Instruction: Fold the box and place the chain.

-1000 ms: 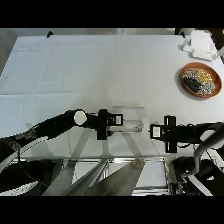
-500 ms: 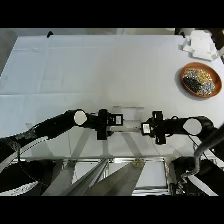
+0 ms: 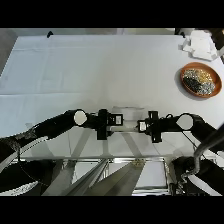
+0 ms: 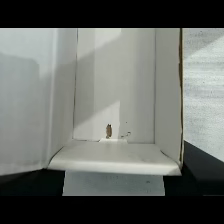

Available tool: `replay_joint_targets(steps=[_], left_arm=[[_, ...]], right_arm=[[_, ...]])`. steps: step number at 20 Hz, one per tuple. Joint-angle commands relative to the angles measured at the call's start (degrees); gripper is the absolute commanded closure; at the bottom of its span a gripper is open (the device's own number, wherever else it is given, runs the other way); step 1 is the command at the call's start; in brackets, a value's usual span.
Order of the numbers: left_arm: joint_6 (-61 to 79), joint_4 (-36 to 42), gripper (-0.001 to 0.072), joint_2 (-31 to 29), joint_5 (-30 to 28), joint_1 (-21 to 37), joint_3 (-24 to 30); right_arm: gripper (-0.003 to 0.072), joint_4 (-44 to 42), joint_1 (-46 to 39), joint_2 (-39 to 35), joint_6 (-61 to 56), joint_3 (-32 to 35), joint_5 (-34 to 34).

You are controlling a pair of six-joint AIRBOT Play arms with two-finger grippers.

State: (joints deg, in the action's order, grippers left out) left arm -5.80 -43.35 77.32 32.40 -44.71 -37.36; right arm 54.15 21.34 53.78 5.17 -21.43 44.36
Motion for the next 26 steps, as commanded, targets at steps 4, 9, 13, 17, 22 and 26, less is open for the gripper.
replay_joint_targets(steps=[4,9,13,17,22,26], left_arm=[[0.0,0.0,0.0362,0.0,0.0,0.0,0.0],[0.0,0.0,0.0362,0.0,0.0,0.0,0.0],[0.0,0.0,0.0362,0.0,0.0,0.0,0.0],[0.0,0.0,0.0362,0.0,0.0,0.0,0.0],[0.0,0.0,0.0362,0.0,0.0,0.0,0.0],[0.0,0.0,0.0362,0.0,0.0,0.0,0.0]], right_arm=[[0.0534,-3.1,0.0,0.5,1.7,0.0,-0.5],[0.0602,-6.9,0.0,2.0,4.4,0.0,-0.9],[0.0595,-9.6,0.0,3.5,5.7,0.0,-0.9],[0.0488,-13.9,0.0,4.6,6.0,0.0,-1.6],[0.0316,-14.9,0.0,6.9,5.9,0.0,-1.5],[0.0487,-15.6,0.0,7.6,5.9,0.0,-1.7]])
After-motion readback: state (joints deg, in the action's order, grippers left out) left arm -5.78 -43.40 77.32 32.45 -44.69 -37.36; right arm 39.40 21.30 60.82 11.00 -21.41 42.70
